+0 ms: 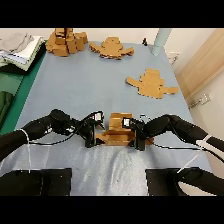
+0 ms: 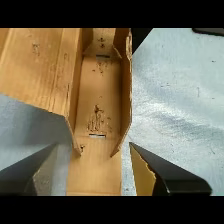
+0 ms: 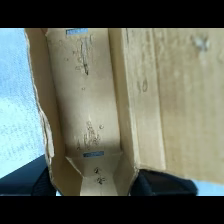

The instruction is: Fold the box.

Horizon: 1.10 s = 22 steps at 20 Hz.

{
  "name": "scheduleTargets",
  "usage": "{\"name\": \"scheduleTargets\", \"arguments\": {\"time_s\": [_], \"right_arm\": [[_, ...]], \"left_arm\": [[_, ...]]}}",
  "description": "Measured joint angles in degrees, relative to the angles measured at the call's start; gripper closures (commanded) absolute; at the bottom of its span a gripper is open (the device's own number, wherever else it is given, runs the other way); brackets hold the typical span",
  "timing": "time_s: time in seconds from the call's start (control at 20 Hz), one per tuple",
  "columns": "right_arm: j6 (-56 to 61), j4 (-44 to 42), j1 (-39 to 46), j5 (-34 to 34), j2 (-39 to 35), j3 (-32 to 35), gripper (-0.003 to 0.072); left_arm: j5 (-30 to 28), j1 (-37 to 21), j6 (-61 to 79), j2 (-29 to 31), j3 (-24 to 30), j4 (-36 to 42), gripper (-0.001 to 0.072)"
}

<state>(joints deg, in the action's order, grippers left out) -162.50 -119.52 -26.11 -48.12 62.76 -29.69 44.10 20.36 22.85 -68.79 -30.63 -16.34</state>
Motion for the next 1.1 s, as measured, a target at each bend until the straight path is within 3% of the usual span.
{"name": "scheduleTargets", "arguments": {"time_s": [0.05, 0.1, 0.2, 0.25, 0.8, 0.9, 1.1], "right_arm": [[0.00, 0.00, 0.00, 0.00, 0.00, 0.00, 0.0114], [0.00, 0.00, 0.00, 0.02, 0.00, 0.00, 0.0114], [0.00, 0.00, 0.00, 0.00, 0.00, 0.00, 0.0114], [0.00, 0.00, 0.00, 0.02, 0.00, 0.00, 0.0114], [0.00, 0.00, 0.00, 0.02, 0.00, 0.00, 0.0114], [0.02, 0.02, 0.02, 0.00, 0.00, 0.00, 0.0114], [0.00, 0.02, 0.00, 0.00, 0.00, 0.00, 0.0114]], "left_arm": [[-0.46, 0.33, 0.15, -0.35, 0.00, 0.20, 0.0304], [-0.94, 0.61, 0.35, -0.66, 0.00, 0.17, 0.0373], [-1.81, 1.25, 1.16, -1.11, 0.00, 0.35, 0.0399], [-2.10, 1.66, 1.79, -1.27, 0.00, 0.44, 0.0480], [-5.86, 4.37, 5.68, -2.25, -0.31, 4.20, 0.0483], [-6.05, 4.79, 7.17, -2.25, -0.37, 5.75, 0.0657], [-6.08, 5.49, 8.96, -2.64, -0.44, 7.80, 0.0654]]}}
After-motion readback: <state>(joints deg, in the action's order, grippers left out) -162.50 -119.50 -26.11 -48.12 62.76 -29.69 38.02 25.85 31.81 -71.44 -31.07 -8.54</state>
